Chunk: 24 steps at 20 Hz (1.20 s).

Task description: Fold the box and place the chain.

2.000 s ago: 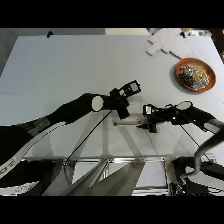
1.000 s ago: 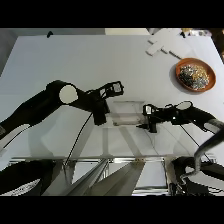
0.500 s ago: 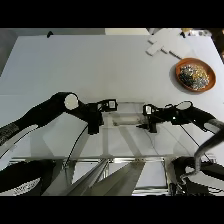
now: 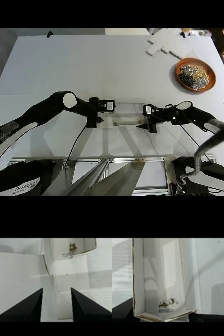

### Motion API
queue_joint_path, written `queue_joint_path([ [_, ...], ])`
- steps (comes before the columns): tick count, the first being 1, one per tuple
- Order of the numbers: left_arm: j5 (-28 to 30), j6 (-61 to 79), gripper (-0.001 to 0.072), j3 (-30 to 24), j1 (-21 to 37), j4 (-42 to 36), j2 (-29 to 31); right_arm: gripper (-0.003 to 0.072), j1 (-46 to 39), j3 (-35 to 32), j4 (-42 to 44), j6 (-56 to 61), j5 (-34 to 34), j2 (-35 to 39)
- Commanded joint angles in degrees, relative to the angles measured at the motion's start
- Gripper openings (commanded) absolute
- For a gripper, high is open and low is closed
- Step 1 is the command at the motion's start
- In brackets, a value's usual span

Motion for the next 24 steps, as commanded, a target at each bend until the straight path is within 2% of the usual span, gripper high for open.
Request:
queue_joint_path([
  [1,4.3,5.5,0.0398,0.0,-0.4,-0.2,-1.2,0.0295,0.0,0.0,0.0,0.0,0.0,0.0],
  [5,4.4,10.2,0.0389,0.0,-3.0,-2.7,-1.4,0.0295,0.0,0.0,0.0,0.0,0.0,0.0],
  [6,4.3,10.6,0.0368,0.0,-3.8,-2.7,-1.4,0.0295,0.0,0.0,0.0,0.0,0.0,0.0],
  [7,4.1,10.6,0.0299,0.0,-4.5,-2.7,-1.4,0.0295,0.0,0.0,0.0,0.0,0.0,0.0],
  [8,3.7,10.6,0.0271,0.0,-4.9,-2.7,-1.4,0.0295,0.0,0.0,0.0,0.0,0.0,0.0],
  [15,3.6,10.6,0.0268,0.0,-5.5,-5.0,-1.4,0.0295,0.0,0.0,0.0,0.0,0.0,0.0],
  [18,5.6,10.6,0.0264,0.0,-5.9,-6.2,-1.5,0.0295,0.0,0.0,0.0,0.0,0.0,0.0],
  [19,6.2,10.6,0.0192,0.0,-6.1,-7.2,-1.5,0.0295,0.0,0.0,0.0,0.0,0.0,0.0],
  [20,6.4,10.7,0.0091,0.0,-6.3,-8.3,-1.6,0.0295,0.0,0.0,0.0,0.0,0.0,0.0],
  [21,6.5,10.8,0.0029,0.0,-6.6,-9.0,-1.9,0.0295,0.0,0.0,0.0,0.0,0.0,0.0],
  [24,6.8,10.8,0.0008,0.0,-7.1,-11.0,-3.1,0.0295,0.0,0.0,0.0,0.0,0.0,0.0],
])
